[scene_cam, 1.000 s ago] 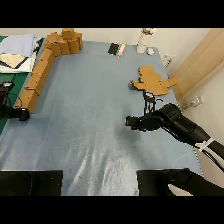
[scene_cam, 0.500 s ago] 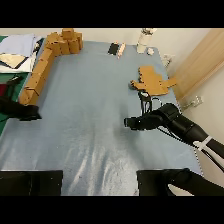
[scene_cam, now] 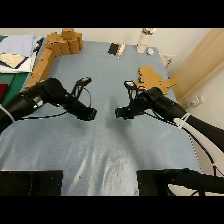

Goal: Fold the box.

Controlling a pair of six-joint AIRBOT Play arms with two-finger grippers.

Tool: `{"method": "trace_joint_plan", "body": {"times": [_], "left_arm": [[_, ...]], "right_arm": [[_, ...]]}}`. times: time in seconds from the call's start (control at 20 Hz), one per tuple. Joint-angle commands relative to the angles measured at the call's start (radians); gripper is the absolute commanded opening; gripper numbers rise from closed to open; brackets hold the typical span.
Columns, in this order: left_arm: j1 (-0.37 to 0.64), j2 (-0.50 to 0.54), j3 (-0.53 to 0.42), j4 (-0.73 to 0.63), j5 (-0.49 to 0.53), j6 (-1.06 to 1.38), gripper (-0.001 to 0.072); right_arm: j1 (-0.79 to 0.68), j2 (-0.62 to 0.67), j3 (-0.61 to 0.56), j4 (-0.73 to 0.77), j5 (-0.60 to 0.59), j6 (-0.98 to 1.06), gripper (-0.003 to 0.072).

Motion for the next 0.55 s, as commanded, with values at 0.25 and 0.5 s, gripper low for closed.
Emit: {"method": "trace_joint_plan", "body": {"times": [0.25, 0.5], "left_arm": [[-0.065, -0.071, 0.044, -0.023, 0.068, -0.018, 0.0011], [-0.066, -0.071, 0.044, -0.023, 0.068, -0.018, 0.0011]], "right_arm": [[0.001, -0.064, 0.053, 0.075, -0.065, -0.029, 0.0006], [0.001, -0.064, 0.053, 0.074, -0.065, -0.029, 0.0006]]}}
